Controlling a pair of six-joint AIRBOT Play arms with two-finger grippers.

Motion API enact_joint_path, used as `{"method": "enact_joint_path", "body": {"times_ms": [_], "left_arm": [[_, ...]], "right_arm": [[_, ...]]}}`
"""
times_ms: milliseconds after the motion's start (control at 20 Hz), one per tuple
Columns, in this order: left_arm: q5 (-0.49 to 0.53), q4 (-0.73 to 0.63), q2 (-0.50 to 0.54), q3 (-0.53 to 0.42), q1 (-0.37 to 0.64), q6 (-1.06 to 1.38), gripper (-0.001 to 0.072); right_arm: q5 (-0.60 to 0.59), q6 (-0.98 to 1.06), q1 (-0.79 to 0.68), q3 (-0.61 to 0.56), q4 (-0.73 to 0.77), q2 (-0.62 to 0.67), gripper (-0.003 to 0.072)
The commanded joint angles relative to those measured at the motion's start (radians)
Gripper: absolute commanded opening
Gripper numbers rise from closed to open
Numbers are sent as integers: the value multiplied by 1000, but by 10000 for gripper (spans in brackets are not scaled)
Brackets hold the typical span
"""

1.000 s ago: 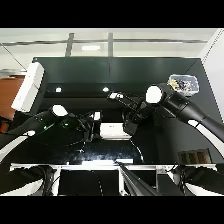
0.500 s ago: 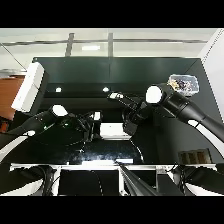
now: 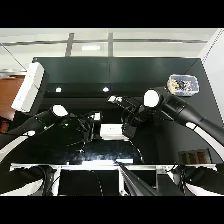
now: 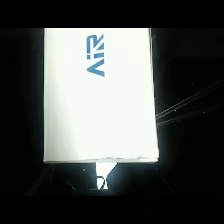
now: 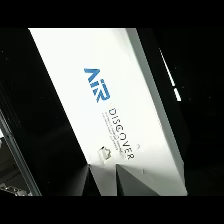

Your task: Fold the box and place the chain.

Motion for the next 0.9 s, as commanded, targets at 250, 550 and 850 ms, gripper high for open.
{"method": "enact_joint_path", "body": {"times_ms": [250,550,850], "left_arm": [[3,-1,-1,0,0,-1,485],[3,0,-1,0,0,-1,485],[3,1,-1,0,0,-1,485]], "right_arm": [[103,153,-79,19,-46,103,372],[-69,397,-161,-159,299,135,24],[-265,400,-161,-249,503,58,24]]}}
